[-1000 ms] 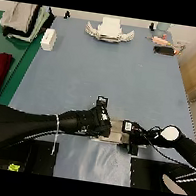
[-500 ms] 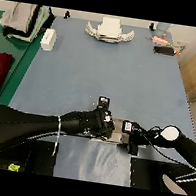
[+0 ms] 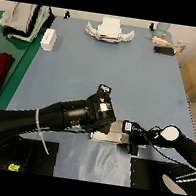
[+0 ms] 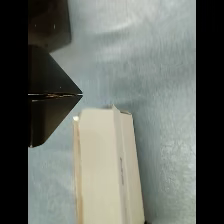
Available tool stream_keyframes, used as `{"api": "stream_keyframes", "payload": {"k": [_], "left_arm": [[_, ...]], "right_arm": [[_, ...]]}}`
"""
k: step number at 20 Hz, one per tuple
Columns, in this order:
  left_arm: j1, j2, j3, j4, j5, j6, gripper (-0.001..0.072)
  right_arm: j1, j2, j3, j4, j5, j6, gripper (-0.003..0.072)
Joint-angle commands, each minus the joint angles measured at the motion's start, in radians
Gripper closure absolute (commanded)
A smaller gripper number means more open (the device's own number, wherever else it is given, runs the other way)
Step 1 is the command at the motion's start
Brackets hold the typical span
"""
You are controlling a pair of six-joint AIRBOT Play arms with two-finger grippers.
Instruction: Fold the box.
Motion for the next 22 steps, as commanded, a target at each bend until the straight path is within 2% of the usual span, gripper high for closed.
{"api": "stream_keyframes", "payload": {"k": [1, 3, 5, 6, 9, 12, 13, 14, 15, 18, 22], "left_arm": [[0.009, 0.069, 0.009, 0.099, -0.061, 0.056, 0.0693], [0.01, 0.071, 0.008, 0.178, -0.058, 0.098, 0.0693], [0.055, 0.098, -0.012, 0.106, 0.015, 0.337, 0.0694], [0.097, 0.136, -0.055, 0.049, 0.071, 0.442, 0.0695], [0.235, 0.323, -0.302, -0.114, 0.283, 0.829, 0.0696], [0.341, 0.493, -0.538, -0.32, 0.457, 1.381, 0.0691], [0.375, 0.525, -0.597, -0.397, 0.505, 1.577, 0.0516], [0.404, 0.538, -0.642, -0.461, 0.558, 1.72, 0.0076], [0.436, 0.539, -0.684, -0.53, 0.618, 1.839, -0.0004], [0.505, 0.504, -0.766, -0.72, 0.743, 2.136, -0.0004], [0.521, 0.369, -0.786, -0.951, 0.778, 2.498, -0.0004]], "right_arm": [[0.0, 0.001, 0.0, 0.0, 0.0, 0.0, 0.0163], [0.0, 0.001, 0.0, 0.0, 0.0, 0.0, 0.0162], [0.0, 0.001, 0.0, 0.0, 0.0, 0.0, 0.0162], [0.0, 0.001, 0.0, 0.0, 0.0, 0.0, 0.0162], [0.0, 0.001, 0.0, 0.0, 0.0, 0.0, 0.0162], [0.0, 0.001, 0.0, 0.0, 0.0, 0.0, 0.0162], [0.0, 0.001, 0.0, 0.0, 0.0, 0.0, 0.0162], [0.0, 0.001, 0.0, 0.0, 0.0, 0.0, 0.0163], [0.0, 0.001, 0.0, 0.0, 0.0, 0.0, 0.0163], [0.0, 0.001, 0.0, 0.0, 0.0, 0.0, 0.0162], [0.0, 0.001, 0.0, 0.0, 0.0, 0.0, 0.0162]]}}
